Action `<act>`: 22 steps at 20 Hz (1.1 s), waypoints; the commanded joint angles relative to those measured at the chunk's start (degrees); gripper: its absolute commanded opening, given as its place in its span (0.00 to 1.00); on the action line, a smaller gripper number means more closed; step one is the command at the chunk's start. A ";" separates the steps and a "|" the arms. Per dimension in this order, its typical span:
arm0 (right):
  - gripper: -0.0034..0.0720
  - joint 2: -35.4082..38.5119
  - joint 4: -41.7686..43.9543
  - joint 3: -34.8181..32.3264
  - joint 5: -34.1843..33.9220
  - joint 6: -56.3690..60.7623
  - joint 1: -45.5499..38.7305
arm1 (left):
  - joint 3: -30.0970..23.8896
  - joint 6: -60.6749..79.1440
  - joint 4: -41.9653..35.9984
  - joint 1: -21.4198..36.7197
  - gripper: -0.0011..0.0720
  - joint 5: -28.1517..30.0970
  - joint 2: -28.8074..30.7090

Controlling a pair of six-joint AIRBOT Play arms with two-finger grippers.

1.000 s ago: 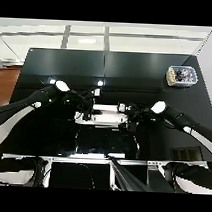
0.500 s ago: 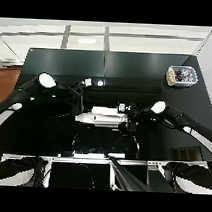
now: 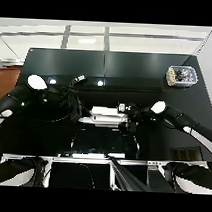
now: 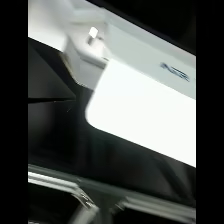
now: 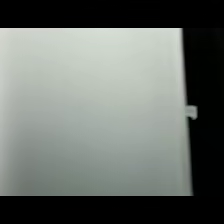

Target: Fold the box and place the chain.

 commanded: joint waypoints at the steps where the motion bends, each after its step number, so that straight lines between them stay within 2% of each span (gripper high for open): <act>1: 0.53 0.00 0.00 -0.04 0.00 0.00 0.07 | -2.64 0.59 -12.22 -1.53 0.05 12.48 -1.03; 4: 0.53 0.00 0.00 -0.04 -0.02 0.00 0.07 | -2.60 2.32 -17.55 -1.64 0.05 22.25 -1.68; 7: 0.53 0.00 0.00 -0.04 -0.04 0.02 0.07 | -2.60 2.32 -16.41 -1.62 0.05 25.99 -3.89; 12: 0.53 0.00 0.00 -0.04 -0.07 0.02 0.07 | -2.62 2.25 -14.12 -1.86 0.05 24.85 -9.03; 17: 0.53 0.00 0.02 -0.07 -0.07 0.02 0.07 | -2.60 2.12 -13.94 -2.43 0.05 16.52 -13.66; 20: 0.53 0.00 0.02 -0.04 -0.07 0.04 0.07 | -1.20 2.14 -13.18 -1.53 0.04 17.42 -12.00; 22: 0.53 0.00 0.02 -0.04 -0.07 0.04 0.07 | 0.79 1.90 -11.17 0.35 0.04 17.40 -8.02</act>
